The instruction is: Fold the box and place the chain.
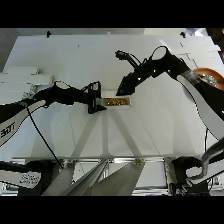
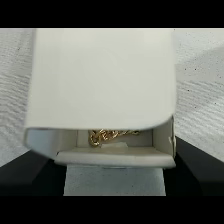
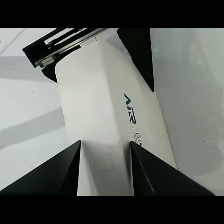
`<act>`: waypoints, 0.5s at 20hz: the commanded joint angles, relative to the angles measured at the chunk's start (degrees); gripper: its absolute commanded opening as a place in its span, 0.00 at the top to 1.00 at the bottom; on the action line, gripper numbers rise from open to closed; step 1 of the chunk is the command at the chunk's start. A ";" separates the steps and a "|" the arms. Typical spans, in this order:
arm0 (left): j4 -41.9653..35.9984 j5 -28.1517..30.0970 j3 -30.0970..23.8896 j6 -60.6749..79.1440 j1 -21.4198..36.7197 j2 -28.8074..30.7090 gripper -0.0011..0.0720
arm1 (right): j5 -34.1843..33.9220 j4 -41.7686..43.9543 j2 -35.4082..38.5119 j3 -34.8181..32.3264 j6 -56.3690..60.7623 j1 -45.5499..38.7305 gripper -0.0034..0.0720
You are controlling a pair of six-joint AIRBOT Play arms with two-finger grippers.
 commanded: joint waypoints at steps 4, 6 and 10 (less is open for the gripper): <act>0.00 0.02 0.02 0.00 0.02 0.02 0.63 | -1.99 -5.53 4.20 -0.39 -0.17 1.07 0.57; 0.00 0.02 0.02 0.00 0.02 0.02 0.63 | -2.38 -5.55 5.33 -1.70 -0.20 1.07 0.58; 0.00 0.00 0.02 0.00 0.02 0.02 0.63 | -9.27 -6.23 6.51 -6.32 -0.22 1.07 0.57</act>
